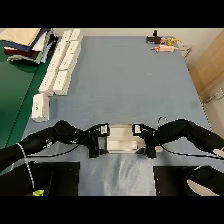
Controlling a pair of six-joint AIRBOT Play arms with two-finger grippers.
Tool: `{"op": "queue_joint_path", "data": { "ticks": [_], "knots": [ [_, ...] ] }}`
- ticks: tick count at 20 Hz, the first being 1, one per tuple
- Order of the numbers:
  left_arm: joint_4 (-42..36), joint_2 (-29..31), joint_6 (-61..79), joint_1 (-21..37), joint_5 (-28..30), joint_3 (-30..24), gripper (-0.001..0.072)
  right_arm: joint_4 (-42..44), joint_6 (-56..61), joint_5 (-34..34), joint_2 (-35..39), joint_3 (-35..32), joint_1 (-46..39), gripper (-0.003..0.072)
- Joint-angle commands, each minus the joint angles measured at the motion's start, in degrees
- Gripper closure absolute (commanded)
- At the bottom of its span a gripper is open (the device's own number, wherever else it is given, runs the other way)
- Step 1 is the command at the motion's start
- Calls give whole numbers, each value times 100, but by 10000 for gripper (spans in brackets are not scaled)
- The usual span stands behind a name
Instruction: Fold the box.
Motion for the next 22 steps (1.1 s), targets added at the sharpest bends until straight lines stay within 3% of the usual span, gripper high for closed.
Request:
{"op": "queue_joint_path", "data": {
  "ticks": [1, 14, 22],
  "knots": [
    [-173, -107, -2, -61, 118, 0, 32, 4, 4, 2, -4, 4, -2, 173],
    [-345, -356, 7, -79, 271, 15, 32, 4, 4, 2, -4, 4, -2, 172],
    [-341, -363, 356, -417, 461, 13, 33, 4, 4, 2, -4, 4, -2, 172]
  ]
}}
